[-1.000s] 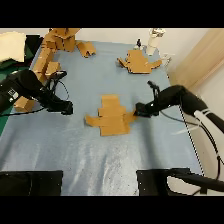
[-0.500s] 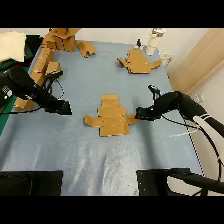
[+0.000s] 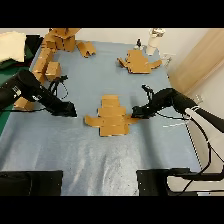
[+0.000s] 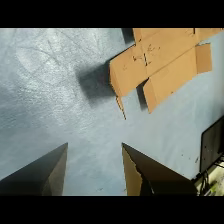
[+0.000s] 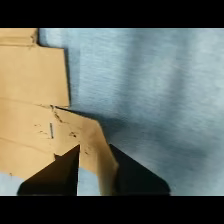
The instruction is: Fold the box.
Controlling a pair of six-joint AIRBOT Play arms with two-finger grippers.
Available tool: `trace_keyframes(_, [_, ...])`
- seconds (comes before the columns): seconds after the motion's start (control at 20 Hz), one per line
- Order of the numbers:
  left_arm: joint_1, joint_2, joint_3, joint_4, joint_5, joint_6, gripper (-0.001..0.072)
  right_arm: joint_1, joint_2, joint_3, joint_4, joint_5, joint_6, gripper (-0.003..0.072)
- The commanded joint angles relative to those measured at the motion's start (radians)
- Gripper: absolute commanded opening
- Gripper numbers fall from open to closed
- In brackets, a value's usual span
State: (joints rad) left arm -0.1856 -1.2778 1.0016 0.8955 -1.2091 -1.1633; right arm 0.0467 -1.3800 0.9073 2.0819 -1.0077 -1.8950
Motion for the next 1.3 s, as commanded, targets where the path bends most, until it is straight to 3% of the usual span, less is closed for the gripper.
trace_keyframes(0.0, [0.007,-0.028,0.0,-0.076,-0.034,0.027,0.0509,0.011,-0.015,0.005,0.073,-0.023,-0.09,0.0153])
trace_keyframes(0.05, [0.02,-0.042,0.001,-0.124,-0.06,0.048,0.0509,0.018,-0.015,0.004,0.084,-0.035,-0.114,0.0036])
trace_keyframes(0.1, [0.041,-0.058,0.001,-0.18,-0.085,0.07,0.051,0.026,-0.015,0.004,0.101,-0.055,-0.144,0.0003])
trace_keyframes(0.25, [0.112,-0.086,0.0,-0.266,-0.1,0.123,0.051,0.085,0.021,-0.05,0.195,-0.028,-0.201,0.0])
trace_keyframes(0.55, [0.18,-0.092,-0.001,-0.26,-0.105,0.154,0.0509,0.273,0.249,-0.306,0.248,0.215,-0.237,0.0])
trace_keyframes(0.75, [0.179,-0.156,-0.003,-0.259,-0.099,0.161,0.0509,0.401,0.388,-0.437,0.247,0.393,-0.227,0.0001])
trace_keyframes(0.9, [0.175,-0.219,-0.003,-0.26,-0.099,0.161,0.0508,0.46,0.437,-0.475,0.24,0.476,-0.199,0.0001])
trace_keyframes(1.25, [0.066,-0.317,-0.001,-0.298,0.0,0.221,0.0508,0.497,0.438,-0.477,0.234,0.484,-0.18,0.0])
